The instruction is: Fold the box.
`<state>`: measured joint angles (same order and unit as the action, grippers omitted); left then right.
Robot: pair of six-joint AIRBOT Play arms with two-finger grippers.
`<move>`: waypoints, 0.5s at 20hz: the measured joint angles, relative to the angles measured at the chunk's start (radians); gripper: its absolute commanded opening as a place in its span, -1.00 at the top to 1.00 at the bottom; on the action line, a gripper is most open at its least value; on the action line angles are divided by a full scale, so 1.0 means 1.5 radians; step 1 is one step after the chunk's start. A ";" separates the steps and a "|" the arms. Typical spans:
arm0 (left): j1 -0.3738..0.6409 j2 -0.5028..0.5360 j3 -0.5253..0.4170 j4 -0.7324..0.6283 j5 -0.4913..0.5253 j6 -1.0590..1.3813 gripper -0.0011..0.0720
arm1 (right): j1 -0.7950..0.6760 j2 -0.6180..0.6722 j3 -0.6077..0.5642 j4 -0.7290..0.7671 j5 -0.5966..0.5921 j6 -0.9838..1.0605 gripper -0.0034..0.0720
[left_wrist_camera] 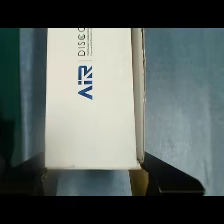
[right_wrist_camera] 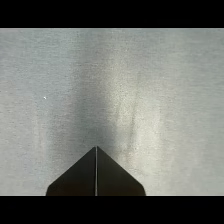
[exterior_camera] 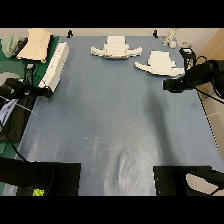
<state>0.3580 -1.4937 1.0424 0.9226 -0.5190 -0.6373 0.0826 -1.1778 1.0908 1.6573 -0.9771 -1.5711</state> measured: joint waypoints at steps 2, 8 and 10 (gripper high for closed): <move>-0.013 -0.052 0.054 -0.003 0.000 -0.011 -0.38 | 0.000 0.000 0.000 0.000 0.000 0.000 0.90; -0.028 -0.149 0.173 -0.005 -0.006 -0.035 -0.38 | 0.000 0.000 0.000 0.000 0.000 0.000 0.90; -0.028 -0.163 0.188 -0.005 -0.005 -0.036 -0.38 | 0.000 0.000 0.000 0.000 0.000 0.000 0.90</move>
<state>0.3153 -1.7374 1.3251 0.9154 -0.5270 -0.6918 0.0826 -1.1778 1.0904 1.6573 -0.9775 -1.5711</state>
